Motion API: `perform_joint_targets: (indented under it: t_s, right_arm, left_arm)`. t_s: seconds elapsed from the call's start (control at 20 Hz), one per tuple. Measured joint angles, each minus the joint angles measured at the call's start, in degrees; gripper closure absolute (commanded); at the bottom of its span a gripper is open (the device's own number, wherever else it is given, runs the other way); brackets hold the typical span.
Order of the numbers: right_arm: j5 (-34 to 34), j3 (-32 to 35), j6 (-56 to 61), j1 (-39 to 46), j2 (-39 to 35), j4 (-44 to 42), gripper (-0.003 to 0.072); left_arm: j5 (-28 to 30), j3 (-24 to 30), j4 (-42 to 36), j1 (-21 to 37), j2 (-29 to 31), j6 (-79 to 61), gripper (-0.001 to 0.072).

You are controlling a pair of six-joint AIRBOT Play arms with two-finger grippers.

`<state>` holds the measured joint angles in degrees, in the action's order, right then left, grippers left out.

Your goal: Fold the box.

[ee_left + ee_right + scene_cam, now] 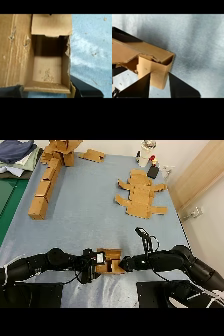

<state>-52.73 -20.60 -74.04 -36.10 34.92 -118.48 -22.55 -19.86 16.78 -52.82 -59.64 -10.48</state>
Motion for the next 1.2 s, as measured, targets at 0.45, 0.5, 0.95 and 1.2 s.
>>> perform_joint_targets:
  t_s: [0.45, 0.5, 0.95, 1.2]
  right_arm:
    - [-2.80, -7.96, 3.15, -2.21, 12.07, 1.88, 0.0339]
    - [-3.45, -9.11, 5.49, -3.23, 13.49, 3.06, 0.0339]
    - [-11.87, -19.58, 29.94, -15.96, 26.16, 17.33, 0.0339]
    - [-15.78, -24.44, 37.38, -19.32, 33.27, 21.59, 0.0566]
  left_arm:
    - [0.00, 0.00, 0.00, 0.00, 0.00, 0.00, 0.0108]
    - [0.00, 0.00, 0.00, 0.00, 0.00, 0.00, 0.0108]
    - [0.00, 0.00, -0.02, 0.00, 0.00, 0.00, 0.0107]
    - [0.00, 0.00, 0.00, 0.00, 0.00, 0.00, 0.0108]
